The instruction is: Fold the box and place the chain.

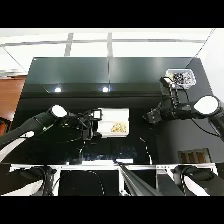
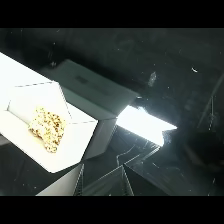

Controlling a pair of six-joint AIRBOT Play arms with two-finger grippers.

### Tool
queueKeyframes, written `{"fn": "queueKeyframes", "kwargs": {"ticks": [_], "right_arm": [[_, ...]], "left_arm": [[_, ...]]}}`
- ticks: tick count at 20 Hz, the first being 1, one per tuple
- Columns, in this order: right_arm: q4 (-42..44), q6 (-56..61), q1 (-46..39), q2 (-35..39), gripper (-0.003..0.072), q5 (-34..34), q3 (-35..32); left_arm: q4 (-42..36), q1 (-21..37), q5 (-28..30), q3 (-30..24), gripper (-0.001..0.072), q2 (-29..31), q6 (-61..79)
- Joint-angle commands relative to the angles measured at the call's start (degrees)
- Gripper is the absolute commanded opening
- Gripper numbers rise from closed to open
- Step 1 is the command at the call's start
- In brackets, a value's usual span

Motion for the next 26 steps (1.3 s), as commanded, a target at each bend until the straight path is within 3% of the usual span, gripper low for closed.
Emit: {"fn": "queueKeyframes", "kwargs": {"ticks": [1, 3, 4, 5, 6, 9, 13, 19, 22, 26], "right_arm": [[0.0, 0.0, 0.0, 0.0, 0.0283, -2.4, 0.0], [0.1, 0.7, 0.0, 0.0, 0.0284, -6.5, 0.0], [1.1, 4.3, 0.0, -0.3, 0.0323, -9.9, 0.0], [3.6, 7.0, 0.0, -1.0, 0.0623, -12.9, 0.0], [7.5, 7.0, 0.0, -2.2, 0.0706, -16.0, 0.0], [17.3, 4.5, 0.2, -9.2, 0.0706, -21.1, 2.7], [23.7, -11.8, 7.1, -19.5, 0.0705, -17.0, 8.3], [3.5, -24.8, 12.7, -20.2, 0.0699, -1.6, 13.7], [3.4, -40.5, 12.7, -19.7, 0.0699, 6.5, 14.1], [7.0, -46.3, 13.0, -19.5, 0.0699, 7.6, 14.1]], "left_arm": [[-1.1, -0.2, 0.2, 0.1, 0.0455, 0.0, -0.1], [-1.2, -0.2, 0.2, 0.1, 0.0455, 0.0, -0.1], [-1.2, -0.2, 0.2, 0.1, 0.0455, 0.0, -0.1], [-1.2, -0.2, 0.2, 0.1, 0.0455, 0.0, -0.1], [-1.2, -0.2, 0.2, 0.1, 0.0455, 0.0, -0.1], [-1.2, -0.2, 0.2, 0.1, 0.0455, 0.0, -0.1], [-1.2, -0.2, 0.2, 0.1, 0.0455, 0.0, -0.1], [-1.2, -0.2, 0.2, 0.1, 0.0456, 0.0, -0.1], [-1.2, -0.2, 0.2, 0.1, 0.0455, 0.0, -0.1], [-1.2, -0.2, 0.2, 0.1, 0.0455, 0.0, -0.1]]}}
